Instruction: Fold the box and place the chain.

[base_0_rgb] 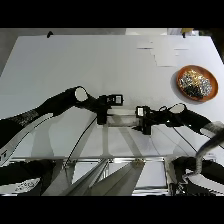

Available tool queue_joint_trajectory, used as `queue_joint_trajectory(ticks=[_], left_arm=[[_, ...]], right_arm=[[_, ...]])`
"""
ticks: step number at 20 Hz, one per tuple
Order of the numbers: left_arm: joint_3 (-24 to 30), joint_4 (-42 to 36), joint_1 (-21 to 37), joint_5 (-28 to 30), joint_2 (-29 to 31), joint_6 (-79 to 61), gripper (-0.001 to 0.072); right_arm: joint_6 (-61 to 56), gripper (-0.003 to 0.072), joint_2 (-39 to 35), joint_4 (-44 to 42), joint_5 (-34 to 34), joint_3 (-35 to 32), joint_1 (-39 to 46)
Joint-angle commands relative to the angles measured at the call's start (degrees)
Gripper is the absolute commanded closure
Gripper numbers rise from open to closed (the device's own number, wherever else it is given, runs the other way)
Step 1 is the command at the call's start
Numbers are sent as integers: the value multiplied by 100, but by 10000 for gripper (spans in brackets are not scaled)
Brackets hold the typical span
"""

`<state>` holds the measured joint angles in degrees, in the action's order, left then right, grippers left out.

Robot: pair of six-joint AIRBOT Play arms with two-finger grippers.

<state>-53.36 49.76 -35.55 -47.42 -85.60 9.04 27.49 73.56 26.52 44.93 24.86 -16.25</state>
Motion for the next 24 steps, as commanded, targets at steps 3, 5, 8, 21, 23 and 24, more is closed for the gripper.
queue_joint_trajectory(ticks=[3, 5, 8, 21, 23, 24], left_arm=[[2, 2, -2, 4, -2, 0, 698], [2, 0, -2, 2, -2, 0, 698], [2, 0, -2, 4, -2, -2, 698], [2, 2, -2, 2, -2, 0, 698], [2, 2, -2, 4, -2, -2, 698], [4, 0, -2, 4, -2, 0, 698]], right_arm=[[2, 262, 7, -2, 0, -4, -22], [4, 285, 7, 2, -15, -4, -22], [2, 283, -7, 17, -57, -4, -24], [0, 284, -13, 20, -57, -4, -24], [2, 284, -13, 20, -57, -4, -22], [0, 284, -11, 20, -57, -4, -22]])
